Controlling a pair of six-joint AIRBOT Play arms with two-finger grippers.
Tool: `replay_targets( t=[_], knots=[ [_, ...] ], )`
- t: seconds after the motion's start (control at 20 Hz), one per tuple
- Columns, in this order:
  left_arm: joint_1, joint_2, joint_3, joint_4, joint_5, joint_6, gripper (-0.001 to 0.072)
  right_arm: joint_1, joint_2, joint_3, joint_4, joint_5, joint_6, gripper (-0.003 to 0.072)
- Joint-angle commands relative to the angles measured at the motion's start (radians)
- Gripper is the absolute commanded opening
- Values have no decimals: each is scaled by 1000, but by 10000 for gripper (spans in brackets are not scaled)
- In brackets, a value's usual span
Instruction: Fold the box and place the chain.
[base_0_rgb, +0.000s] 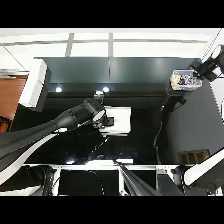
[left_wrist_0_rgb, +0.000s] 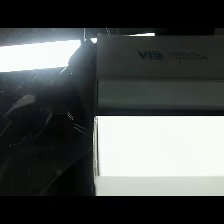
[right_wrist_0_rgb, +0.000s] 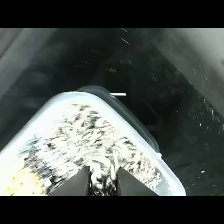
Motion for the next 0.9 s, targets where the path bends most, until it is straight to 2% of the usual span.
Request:
replay_targets(
  t=[0.0,0.6,0.85],
  knots=[
    [0,0,0,0,0,0,27,-1,60,106,18,75,-169,11],
    [0,0,0,0,-1,0,28,0,494,123,252,79,-468,7],
    [0,0,0,0,-2,0,28,-1,608,123,448,101,-518,7]
  ],
)
